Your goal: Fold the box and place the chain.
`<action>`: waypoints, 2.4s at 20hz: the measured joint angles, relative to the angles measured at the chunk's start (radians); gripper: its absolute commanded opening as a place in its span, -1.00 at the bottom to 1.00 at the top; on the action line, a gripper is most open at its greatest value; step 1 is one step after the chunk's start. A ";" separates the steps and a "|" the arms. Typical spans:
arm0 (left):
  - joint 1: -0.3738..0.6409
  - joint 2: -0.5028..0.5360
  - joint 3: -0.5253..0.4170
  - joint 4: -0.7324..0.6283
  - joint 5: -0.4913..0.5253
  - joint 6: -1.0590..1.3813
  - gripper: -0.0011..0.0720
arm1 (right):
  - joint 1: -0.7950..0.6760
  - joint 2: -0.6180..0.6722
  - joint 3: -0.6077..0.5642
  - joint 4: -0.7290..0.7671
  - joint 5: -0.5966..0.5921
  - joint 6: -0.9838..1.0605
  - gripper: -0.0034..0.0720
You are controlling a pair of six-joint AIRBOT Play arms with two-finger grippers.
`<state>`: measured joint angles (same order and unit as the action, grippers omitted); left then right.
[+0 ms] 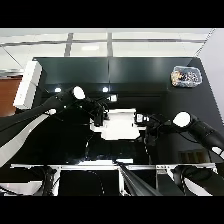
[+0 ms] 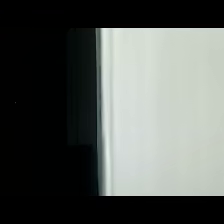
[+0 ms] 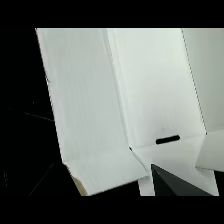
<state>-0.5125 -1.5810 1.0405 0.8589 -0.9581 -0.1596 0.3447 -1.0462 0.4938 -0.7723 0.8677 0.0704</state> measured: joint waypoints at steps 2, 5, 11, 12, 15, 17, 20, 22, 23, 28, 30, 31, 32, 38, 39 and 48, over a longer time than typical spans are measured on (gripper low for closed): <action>0.000 0.000 0.000 0.000 0.000 0.000 -0.90 | 0.016 -0.001 -0.010 0.017 -0.042 -0.023 0.93; 0.000 0.000 0.000 0.000 0.000 0.000 -0.90 | 0.027 -0.002 -0.019 0.032 -0.106 -0.048 0.93; 0.000 0.000 0.000 -0.001 0.002 0.000 -0.90 | 0.031 0.002 0.009 0.055 -0.166 -0.064 0.93; 0.000 0.000 0.000 -0.002 0.003 0.000 -0.90 | 0.031 0.003 0.020 0.052 -0.174 -0.066 0.93; -0.001 0.000 0.000 -0.006 0.005 0.000 -0.90 | 0.027 0.004 0.048 0.043 -0.194 -0.080 0.93; -0.001 0.000 0.000 -0.007 0.005 0.000 -0.90 | 0.025 0.004 0.060 0.053 -0.205 -0.100 0.93; -0.001 0.000 0.000 -0.008 0.007 0.000 -0.90 | 0.015 0.004 0.067 0.059 -0.217 -0.126 0.93; -0.001 0.000 0.000 -0.008 0.008 0.000 -0.90 | -0.004 0.003 0.070 0.062 -0.222 -0.135 0.93; -0.001 0.000 0.000 -0.008 0.008 0.000 -0.90 | -0.014 0.000 0.070 0.063 -0.221 -0.138 0.93; -0.001 0.001 0.009 0.005 -0.002 0.023 -0.90 | -0.039 -0.029 0.071 0.120 -0.187 -0.196 0.93; -0.001 0.001 0.024 0.027 -0.027 0.049 -0.90 | -0.041 -0.039 0.071 0.173 -0.169 -0.244 0.93; -0.001 0.002 0.032 0.034 -0.036 0.056 -0.90 | -0.042 -0.042 0.071 0.188 -0.163 -0.258 0.93; -0.001 0.002 0.037 0.038 -0.046 0.063 -0.90 | -0.042 -0.045 0.071 0.204 -0.159 -0.272 0.93; -0.002 0.002 0.048 0.044 -0.066 0.079 -0.90 | -0.043 -0.080 0.071 0.246 -0.116 -0.320 0.93; -0.002 0.002 0.049 0.045 -0.067 0.081 -0.90 | -0.042 -0.090 0.071 0.253 -0.104 -0.336 0.93; -0.002 -0.002 0.034 0.041 -0.068 0.069 -0.91 | -0.038 -0.162 0.071 0.249 -0.092 -0.388 0.93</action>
<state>-0.5144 -1.5826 1.0744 0.9001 -1.0256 -0.0906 0.3069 -1.2083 0.5648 -0.5228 0.7753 -0.3180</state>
